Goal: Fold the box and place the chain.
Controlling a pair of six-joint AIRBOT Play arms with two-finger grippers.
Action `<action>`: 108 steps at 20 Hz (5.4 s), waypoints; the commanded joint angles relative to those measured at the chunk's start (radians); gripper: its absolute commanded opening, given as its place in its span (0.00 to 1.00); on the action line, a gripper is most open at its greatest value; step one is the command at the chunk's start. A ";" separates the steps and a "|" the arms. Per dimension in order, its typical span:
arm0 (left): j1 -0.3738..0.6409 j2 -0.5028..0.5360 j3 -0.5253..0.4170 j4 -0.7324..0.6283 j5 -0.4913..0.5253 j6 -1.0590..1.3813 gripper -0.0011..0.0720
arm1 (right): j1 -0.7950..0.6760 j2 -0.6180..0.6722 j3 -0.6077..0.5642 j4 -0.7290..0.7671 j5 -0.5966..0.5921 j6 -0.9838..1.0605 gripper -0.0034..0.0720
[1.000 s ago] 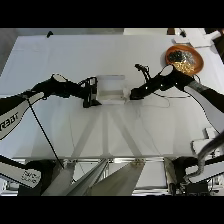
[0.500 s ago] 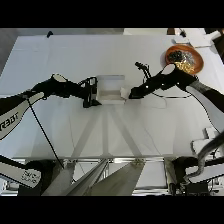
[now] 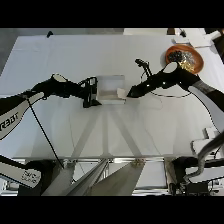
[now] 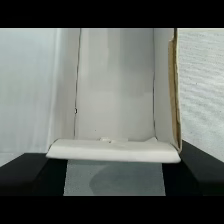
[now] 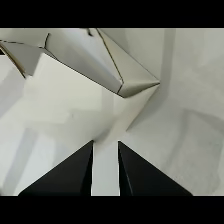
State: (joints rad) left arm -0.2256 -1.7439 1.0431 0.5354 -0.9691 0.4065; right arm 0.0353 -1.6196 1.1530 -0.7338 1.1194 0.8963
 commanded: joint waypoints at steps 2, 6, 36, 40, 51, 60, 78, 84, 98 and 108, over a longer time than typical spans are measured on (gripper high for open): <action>0.000 0.000 0.000 0.000 0.000 0.000 0.56 | 0.003 0.011 0.000 0.008 -0.014 -0.008 0.28; 0.000 0.000 0.000 0.000 0.000 0.000 0.56 | 0.049 0.012 0.000 -0.011 -0.072 -0.007 0.29; 0.000 0.000 0.000 0.000 0.000 0.000 0.56 | 0.306 0.013 0.001 -0.638 -0.356 0.752 0.55; 0.000 0.000 0.000 0.000 0.000 0.000 0.56 | 0.342 0.013 0.026 -0.751 -0.326 0.865 0.55; 0.000 0.000 0.000 0.000 0.000 0.000 0.56 | 0.414 0.009 0.090 -0.950 -0.290 1.130 0.49; 0.000 0.000 0.000 0.000 0.000 0.000 0.56 | 0.450 -0.064 0.156 -0.971 -0.217 1.180 0.43; 0.000 0.000 0.000 0.000 0.000 0.000 0.56 | 0.458 -0.116 0.171 -0.996 -0.180 1.410 0.06; 0.000 0.000 0.000 0.000 0.000 0.000 0.56 | 0.462 -0.111 0.176 -0.992 -0.178 1.405 0.42; 0.000 0.000 0.000 0.000 0.000 0.000 0.56 | 0.462 0.204 0.177 -1.004 -0.084 1.320 0.44; 0.000 0.000 0.000 0.000 0.000 0.000 0.56 | 0.102 0.306 0.177 -1.167 -0.068 1.093 0.44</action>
State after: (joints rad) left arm -0.2260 -1.7439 1.0431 0.5346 -0.9691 0.4065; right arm 0.2699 -1.3231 1.3293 -1.8713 1.0641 2.0968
